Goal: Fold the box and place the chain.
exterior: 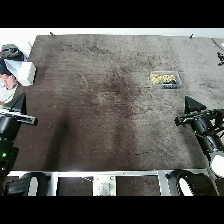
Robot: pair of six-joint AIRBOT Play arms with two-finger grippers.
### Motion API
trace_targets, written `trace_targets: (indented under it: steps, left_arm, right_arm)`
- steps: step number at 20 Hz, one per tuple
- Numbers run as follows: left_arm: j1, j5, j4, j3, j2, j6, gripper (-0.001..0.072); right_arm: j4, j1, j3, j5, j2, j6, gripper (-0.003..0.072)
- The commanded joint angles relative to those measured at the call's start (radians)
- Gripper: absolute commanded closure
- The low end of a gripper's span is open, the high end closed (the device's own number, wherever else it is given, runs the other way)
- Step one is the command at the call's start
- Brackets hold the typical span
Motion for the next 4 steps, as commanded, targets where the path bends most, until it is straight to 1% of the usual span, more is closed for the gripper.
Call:
trace_targets:
  steps: [1,4]
  left_arm:
    - [0.0,0.0,0.0,-0.001,0.0,0.001,0.0699]
    - [0.0,0.0,0.0,-0.001,0.0,0.001,0.0699]
  right_arm:
    - [0.0,0.0,0.0,0.0,0.001,0.0,0.0675]
    - [0.0,0.0,0.0,0.0,0.001,0.0,0.0675]
